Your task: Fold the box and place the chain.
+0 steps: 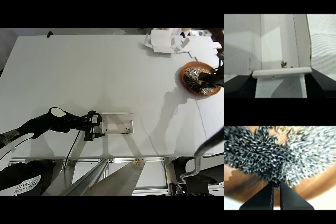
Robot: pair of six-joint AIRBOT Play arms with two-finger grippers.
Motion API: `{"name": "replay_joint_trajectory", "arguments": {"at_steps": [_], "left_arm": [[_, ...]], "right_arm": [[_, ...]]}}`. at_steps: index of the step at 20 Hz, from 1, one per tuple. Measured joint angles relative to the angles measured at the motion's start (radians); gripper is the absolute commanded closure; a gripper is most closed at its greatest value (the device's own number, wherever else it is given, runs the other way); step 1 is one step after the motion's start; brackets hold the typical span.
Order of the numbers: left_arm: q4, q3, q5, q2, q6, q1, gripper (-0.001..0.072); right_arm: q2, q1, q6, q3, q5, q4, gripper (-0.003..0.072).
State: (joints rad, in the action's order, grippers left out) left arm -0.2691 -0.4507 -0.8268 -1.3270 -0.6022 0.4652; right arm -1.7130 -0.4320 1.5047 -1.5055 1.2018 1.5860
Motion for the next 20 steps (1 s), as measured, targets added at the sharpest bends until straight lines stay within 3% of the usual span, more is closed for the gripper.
{"name": "replay_joint_trajectory", "arguments": {"at_steps": [6,14,20], "left_arm": [[0.000,0.000,0.000,0.000,0.000,0.000,0.0573],[0.000,0.000,0.000,0.000,0.000,0.000,0.0573],[0.000,0.000,0.000,0.000,0.000,0.000,0.0573]], "right_arm": [[0.268,0.000,-0.074,0.000,0.068,-0.044,0.0666],[0.662,0.006,-0.142,-0.001,0.163,-0.328,0.0666],[0.858,0.146,-0.155,-0.001,0.230,-0.401,0.0665]]}}
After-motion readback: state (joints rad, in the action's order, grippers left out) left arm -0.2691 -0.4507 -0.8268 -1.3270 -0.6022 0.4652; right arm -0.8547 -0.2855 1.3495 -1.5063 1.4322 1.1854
